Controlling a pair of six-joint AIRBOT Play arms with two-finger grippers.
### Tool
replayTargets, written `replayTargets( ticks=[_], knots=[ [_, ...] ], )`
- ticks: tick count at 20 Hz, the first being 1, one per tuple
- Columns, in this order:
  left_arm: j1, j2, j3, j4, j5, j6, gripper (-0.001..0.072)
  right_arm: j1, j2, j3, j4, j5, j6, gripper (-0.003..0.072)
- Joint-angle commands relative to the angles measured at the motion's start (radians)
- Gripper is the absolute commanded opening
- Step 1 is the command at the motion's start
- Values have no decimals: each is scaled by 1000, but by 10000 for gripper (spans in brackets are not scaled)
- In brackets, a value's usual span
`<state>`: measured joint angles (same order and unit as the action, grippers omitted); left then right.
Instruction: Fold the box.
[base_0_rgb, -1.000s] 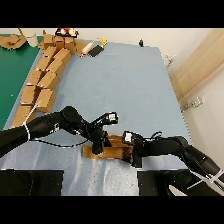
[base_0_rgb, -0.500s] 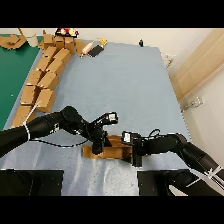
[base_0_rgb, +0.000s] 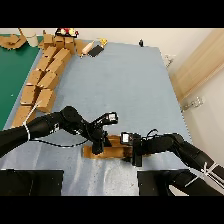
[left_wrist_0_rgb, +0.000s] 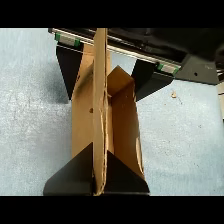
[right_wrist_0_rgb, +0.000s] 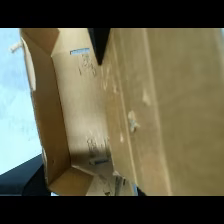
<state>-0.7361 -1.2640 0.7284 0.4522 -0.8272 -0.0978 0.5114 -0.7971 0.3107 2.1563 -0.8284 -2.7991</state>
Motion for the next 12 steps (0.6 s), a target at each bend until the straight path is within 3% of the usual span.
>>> replayTargets(
  ticks=[1, 7, 8, 12],
  knots=[
    [0, 0, 0, 0, 1, 0, 13, 0, -14, -5, -5, 8, 0, 717],
    [0, 0, 0, 0, 0, 0, 13, 0, -14, -15, 7, 29, 1, 705],
    [0, 0, 0, 0, 0, 0, 13, 0, -14, -15, 6, 29, 1, 627],
    [0, 0, 0, 0, 1, 0, 12, 0, -13, -15, 5, 29, 1, 607]
  ],
)
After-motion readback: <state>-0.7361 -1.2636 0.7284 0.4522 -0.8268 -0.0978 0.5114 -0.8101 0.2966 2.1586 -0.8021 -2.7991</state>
